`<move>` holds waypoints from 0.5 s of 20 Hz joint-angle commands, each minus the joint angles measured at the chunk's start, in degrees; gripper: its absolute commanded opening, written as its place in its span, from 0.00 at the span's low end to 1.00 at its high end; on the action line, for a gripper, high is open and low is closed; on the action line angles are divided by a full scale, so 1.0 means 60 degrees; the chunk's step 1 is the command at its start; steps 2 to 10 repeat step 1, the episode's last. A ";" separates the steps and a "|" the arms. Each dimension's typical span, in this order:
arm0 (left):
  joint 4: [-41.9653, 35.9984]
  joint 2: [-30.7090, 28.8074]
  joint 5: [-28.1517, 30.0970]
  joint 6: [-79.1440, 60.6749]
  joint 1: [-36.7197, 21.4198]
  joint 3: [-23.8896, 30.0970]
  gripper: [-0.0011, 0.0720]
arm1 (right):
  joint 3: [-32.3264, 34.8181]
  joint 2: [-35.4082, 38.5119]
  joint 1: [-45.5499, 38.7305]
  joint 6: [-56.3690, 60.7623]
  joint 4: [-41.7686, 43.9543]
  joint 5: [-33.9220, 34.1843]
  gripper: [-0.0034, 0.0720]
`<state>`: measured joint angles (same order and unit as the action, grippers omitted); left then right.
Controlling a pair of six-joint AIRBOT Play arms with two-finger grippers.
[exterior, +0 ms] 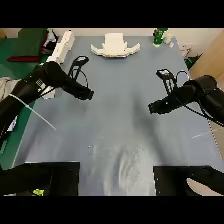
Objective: Fold the box.
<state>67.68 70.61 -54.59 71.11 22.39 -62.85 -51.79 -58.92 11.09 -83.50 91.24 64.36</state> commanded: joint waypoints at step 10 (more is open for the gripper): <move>0.0000 0.0197 0.0022 0.0087 0.0321 -0.0047 0.03 | -0.0007 -0.0007 -0.0007 0.0000 0.0004 0.0000 0.05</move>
